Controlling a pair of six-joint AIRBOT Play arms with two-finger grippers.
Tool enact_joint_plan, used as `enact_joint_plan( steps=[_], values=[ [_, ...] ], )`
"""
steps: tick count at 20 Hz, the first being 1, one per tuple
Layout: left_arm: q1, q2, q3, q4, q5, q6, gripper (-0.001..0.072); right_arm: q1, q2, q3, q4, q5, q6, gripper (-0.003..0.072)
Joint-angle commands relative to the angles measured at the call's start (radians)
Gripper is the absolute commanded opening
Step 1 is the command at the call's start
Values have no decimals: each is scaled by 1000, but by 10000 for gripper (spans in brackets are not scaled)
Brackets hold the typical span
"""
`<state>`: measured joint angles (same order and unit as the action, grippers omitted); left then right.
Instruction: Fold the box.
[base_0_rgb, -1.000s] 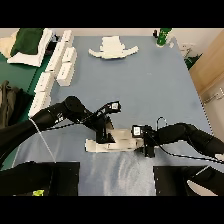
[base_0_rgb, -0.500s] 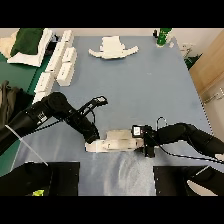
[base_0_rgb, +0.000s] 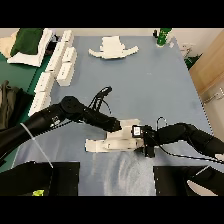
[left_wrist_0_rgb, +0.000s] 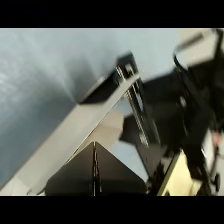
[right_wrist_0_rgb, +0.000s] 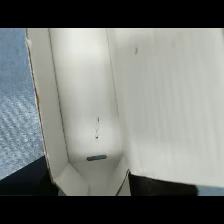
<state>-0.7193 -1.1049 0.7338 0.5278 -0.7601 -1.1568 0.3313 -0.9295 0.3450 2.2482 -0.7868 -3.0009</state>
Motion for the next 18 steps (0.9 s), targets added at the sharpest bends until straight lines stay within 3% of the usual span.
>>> enact_joint_plan(
  steps=[1,6,12,15,18],
  values=[
    [-8,-105,5,-33,167,-101,15,1,1,0,0,0,0,438],
    [-3,-230,5,-28,167,-143,14,1,1,0,0,0,0,438],
    [52,-234,5,6,118,-142,15,1,1,0,0,1,0,439],
    [84,-211,5,18,40,-90,14,1,1,0,0,0,0,438],
    [118,-94,5,62,-66,-6,14,1,1,0,0,0,0,438]
  ],
)
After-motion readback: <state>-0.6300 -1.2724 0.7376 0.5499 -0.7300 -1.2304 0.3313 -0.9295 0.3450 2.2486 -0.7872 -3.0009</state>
